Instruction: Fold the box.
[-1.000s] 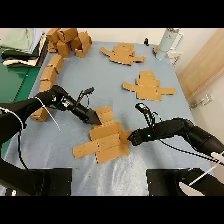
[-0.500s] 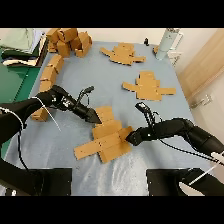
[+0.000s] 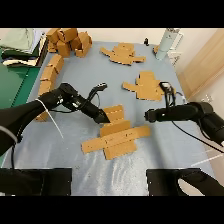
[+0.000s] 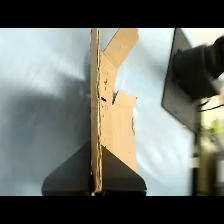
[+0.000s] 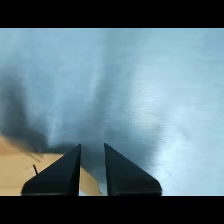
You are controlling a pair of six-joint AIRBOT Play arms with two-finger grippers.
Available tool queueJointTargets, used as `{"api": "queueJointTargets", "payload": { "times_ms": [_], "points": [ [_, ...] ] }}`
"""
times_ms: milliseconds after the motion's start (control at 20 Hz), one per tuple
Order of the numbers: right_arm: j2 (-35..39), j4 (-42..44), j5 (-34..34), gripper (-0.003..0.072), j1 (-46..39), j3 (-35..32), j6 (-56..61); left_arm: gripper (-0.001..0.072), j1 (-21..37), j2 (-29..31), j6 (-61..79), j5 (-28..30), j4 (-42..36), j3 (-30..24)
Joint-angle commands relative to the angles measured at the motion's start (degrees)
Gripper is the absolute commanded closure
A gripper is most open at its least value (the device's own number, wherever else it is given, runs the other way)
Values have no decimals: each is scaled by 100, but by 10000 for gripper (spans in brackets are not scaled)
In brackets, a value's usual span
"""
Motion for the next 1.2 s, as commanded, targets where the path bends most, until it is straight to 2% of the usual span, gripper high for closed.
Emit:
{"api": "queueJointTargets", "payload": {
  "times_ms": [0, 150, 350, 400, 450, 850, 1150],
  "points": [
    [-11, -109, -87, 466, -282, 216, 365, 697, -706, 680, 1233, 1019, 94, -153],
    [-81, 164, 11, 466, -282, 197, 365, 697, -1139, 1176, 2041, 1609, 114, -518],
    [-184, 417, 157, 467, -271, 197, 363, 696, -1244, 1257, 2319, 2017, 153, -1073],
    [-186, 422, 157, 496, -271, 197, 363, 697, -1241, 1257, 2337, 2061, 153, -1167],
    [-186, 422, 160, 537, -271, 197, 363, 697, -1241, 1257, 2337, 2085, 170, -1237],
    [-186, 420, 160, 537, -271, 197, 343, 696, -1246, 1248, 2282, 2063, 195, -1528],
    [-186, 420, 157, 538, -271, 197, 341, 696, -1252, 1252, 2232, 1775, 195, -1530]
  ]
}}
